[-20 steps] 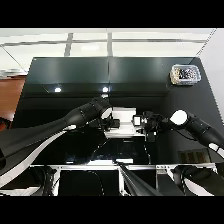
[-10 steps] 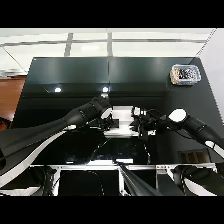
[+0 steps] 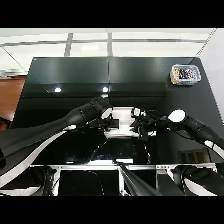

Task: Fold the box and place the chain.

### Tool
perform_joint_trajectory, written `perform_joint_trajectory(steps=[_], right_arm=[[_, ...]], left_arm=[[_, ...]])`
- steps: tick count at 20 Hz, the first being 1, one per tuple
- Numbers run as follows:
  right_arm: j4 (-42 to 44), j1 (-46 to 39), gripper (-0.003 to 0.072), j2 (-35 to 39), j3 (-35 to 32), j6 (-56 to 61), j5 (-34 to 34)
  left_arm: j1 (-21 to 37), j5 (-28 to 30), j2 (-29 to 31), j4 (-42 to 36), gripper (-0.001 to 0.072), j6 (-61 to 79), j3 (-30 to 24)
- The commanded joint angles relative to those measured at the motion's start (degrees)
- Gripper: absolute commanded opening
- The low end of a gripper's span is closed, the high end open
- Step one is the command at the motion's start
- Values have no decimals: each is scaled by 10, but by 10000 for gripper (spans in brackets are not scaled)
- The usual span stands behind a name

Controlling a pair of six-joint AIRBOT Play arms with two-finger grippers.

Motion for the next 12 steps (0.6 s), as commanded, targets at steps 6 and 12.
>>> perform_joint_trajectory(steps=[6, 12], right_arm=[[12, 0, 442, 0, 0, 0, -1], [-46, -23, 19, 19, 27, 189, 35]], left_arm=[[0, 0, 0, 0, 33, 0, 0], [1, 2, 0, 0, 33, 0, 1]])
